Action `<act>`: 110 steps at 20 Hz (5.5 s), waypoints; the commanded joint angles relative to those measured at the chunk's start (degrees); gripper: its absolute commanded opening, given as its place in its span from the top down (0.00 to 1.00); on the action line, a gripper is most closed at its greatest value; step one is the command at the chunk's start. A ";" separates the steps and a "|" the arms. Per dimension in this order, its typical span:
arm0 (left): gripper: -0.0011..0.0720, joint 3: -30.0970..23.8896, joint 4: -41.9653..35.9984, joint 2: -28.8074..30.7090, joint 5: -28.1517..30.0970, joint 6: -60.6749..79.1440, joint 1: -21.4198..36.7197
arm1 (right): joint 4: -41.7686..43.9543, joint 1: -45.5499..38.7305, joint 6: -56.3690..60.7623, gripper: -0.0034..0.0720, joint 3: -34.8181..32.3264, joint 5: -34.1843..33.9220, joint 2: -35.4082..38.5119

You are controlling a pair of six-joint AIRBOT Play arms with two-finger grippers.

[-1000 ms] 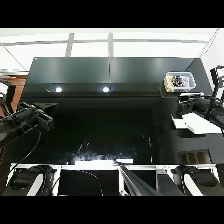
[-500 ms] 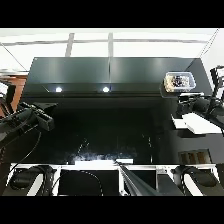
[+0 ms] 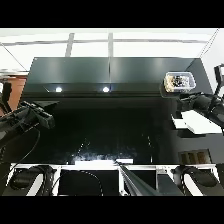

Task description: Fold the box and place the chain.

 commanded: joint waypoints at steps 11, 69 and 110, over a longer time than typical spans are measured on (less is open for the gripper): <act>0.95 -0.07 -4.15 -9.05 2.58 -0.02 0.04 | -4.37 -45.46 1.97 0.94 21.97 4.17 -37.33; 0.95 -0.13 -6.49 -12.31 -3.15 0.00 -2.34 | 38.47 8.63 -24.02 0.94 -11.89 1.75 -13.81; 0.96 18.69 -18.82 -60.65 -27.98 36.98 -10.36 | 26.69 20.44 -21.00 0.25 -9.51 0.66 -13.60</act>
